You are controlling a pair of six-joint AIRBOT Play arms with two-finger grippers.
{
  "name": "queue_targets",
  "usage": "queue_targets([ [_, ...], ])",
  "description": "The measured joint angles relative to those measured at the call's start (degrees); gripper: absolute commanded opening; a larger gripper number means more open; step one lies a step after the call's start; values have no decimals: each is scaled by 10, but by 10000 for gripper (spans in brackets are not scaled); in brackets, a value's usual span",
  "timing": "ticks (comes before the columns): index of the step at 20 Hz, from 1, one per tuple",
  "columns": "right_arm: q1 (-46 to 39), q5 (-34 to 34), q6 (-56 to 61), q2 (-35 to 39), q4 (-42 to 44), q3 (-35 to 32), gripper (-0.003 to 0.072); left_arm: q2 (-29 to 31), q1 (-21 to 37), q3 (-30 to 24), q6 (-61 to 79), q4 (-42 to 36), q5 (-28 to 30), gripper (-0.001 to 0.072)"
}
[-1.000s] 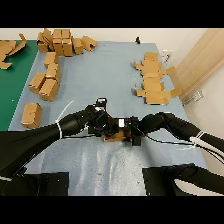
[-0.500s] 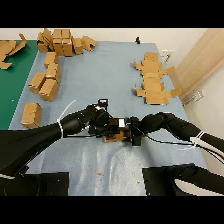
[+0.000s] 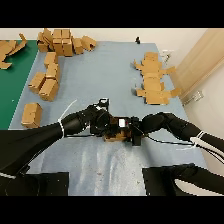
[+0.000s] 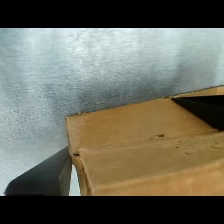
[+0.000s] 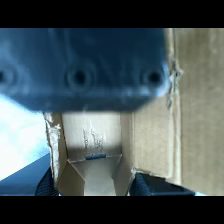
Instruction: Fold the box.
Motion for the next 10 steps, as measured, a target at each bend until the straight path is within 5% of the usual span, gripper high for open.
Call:
queue_targets([
  [10, 0, 2, -2, 0, 0, 0, 499, -9, 0, 40, -40, 39, -48, 402],
])
